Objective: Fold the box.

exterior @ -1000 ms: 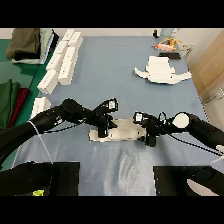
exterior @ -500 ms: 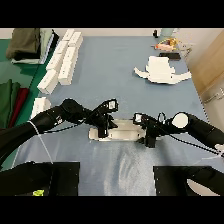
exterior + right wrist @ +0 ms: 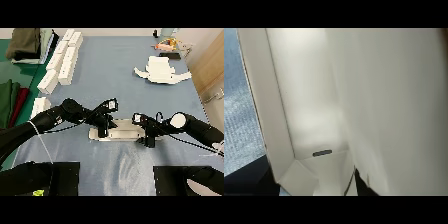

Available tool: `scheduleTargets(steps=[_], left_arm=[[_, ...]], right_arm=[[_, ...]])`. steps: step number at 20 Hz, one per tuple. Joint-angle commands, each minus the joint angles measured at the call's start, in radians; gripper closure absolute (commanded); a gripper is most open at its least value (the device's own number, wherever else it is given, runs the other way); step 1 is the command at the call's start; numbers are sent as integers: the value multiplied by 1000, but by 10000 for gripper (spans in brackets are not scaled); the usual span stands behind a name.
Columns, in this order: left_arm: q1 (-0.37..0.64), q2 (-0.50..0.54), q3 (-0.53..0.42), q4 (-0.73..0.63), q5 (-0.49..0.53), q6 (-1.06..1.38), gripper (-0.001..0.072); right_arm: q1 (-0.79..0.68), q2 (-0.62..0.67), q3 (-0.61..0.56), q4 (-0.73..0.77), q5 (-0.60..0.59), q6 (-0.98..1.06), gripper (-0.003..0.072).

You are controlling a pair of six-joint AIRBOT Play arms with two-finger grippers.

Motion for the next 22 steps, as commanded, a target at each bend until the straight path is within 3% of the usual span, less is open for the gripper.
scheduleTargets(steps=[1, 4, 22], left_arm=[[0, -1, 0, 0, -1, 0, 695], [0, -1, 0, 0, -1, 0, 695], [0, -1, 0, 0, -1, 0, 695]], right_arm=[[0, -1, 1, -4, -4, 1, 109], [0, -1, 1, -23, -4, 1, 183], [0, 0, 1, -40, -3, 1, 180]])
